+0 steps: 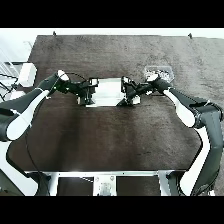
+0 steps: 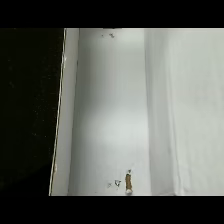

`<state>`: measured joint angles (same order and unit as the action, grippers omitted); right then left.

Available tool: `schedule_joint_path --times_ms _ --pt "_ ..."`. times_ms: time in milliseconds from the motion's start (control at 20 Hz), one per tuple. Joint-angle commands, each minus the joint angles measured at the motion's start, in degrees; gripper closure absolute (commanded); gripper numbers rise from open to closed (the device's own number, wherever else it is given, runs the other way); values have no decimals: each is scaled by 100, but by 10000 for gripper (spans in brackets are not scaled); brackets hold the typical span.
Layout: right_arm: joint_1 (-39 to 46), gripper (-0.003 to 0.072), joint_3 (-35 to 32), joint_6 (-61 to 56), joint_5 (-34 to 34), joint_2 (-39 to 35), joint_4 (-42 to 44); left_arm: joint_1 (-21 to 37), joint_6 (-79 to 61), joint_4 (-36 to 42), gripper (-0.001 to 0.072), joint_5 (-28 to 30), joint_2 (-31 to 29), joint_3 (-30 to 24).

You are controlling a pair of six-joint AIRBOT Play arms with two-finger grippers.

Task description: Fold the box and place the chain.

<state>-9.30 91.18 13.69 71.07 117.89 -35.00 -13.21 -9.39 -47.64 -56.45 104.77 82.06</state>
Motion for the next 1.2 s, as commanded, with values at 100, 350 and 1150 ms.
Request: schedule_joint_path --times_ms 100,350,1150 --pt "-2 211 0 4 2 0 0 -20 37 0 192 24 2 0" --pt "-2 211 0 4 2 0 0 -20 33 4 364 -122 2 0" --pt "-2 211 0 4 2 0 0 -20 -315 1147 579 -127 155 0"
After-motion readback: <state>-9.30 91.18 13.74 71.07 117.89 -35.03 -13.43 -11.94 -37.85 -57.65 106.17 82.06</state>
